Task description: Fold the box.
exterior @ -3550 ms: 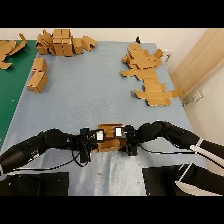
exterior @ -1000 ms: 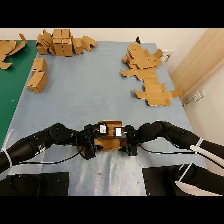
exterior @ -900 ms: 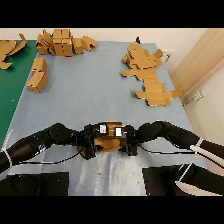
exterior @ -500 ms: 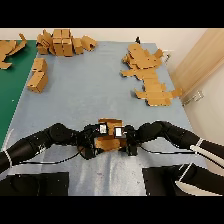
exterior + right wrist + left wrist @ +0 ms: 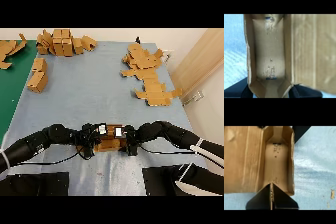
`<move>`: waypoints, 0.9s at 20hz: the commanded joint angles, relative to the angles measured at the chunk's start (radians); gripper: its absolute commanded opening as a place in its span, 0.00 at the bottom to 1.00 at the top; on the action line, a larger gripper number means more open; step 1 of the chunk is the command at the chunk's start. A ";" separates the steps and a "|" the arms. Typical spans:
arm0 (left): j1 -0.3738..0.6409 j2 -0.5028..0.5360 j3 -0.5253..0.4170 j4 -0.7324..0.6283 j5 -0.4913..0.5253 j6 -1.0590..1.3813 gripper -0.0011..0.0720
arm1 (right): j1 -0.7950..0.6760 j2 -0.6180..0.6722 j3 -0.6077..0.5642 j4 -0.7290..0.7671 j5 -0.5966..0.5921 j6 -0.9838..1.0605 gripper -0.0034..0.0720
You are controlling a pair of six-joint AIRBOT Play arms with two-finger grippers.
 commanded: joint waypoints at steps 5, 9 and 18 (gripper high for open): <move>-0.001 0.260 0.000 0.404 -0.131 -0.568 0.03 | 0.000 0.000 0.000 0.000 0.000 0.000 0.71; 0.008 0.496 -0.015 0.784 -0.214 -1.350 0.03 | 0.000 0.000 0.000 0.000 0.000 0.000 0.71; 0.273 0.478 -0.150 0.625 -0.360 -1.840 0.03 | 0.000 0.000 0.000 0.000 -0.001 0.000 0.71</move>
